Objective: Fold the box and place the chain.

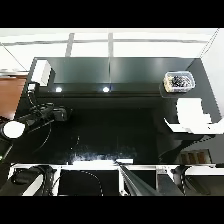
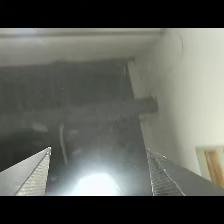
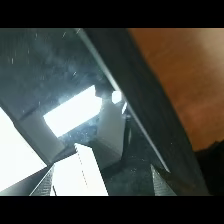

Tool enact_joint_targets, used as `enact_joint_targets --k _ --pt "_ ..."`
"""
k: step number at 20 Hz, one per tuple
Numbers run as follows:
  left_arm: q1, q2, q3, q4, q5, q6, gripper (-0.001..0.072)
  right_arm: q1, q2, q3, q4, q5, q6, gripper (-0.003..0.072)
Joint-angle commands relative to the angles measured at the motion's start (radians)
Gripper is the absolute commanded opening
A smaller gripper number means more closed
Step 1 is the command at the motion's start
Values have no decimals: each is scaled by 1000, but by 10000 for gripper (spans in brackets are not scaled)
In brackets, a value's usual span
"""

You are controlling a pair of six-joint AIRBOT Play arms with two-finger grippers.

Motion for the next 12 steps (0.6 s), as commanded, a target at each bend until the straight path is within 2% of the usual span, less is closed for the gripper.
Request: enact_joint_targets --k 1,2,6,7,8,9,12 --pt "0 0 10 -6 -71 8 710 34 -82 38 -11 85 -123 559" --pt "0 -1 14 -18 -73 8 710 45 -89 38 -16 84 -143 502" --pt "0 0 23 -29 -71 8 709 56 -96 38 -26 100 -153 472" --pt "0 -1 23 -29 -72 8 709 55 -96 38 -26 113 -154 256" --pt "0 -1 23 -29 -71 8 709 54 -96 38 -26 128 -154 88" --pt "0 -1 23 -29 -72 8 709 54 -96 37 -21 140 -153 2" --pt "0 -1 23 -29 -72 8 709 47 -83 6 58 182 -149 5"
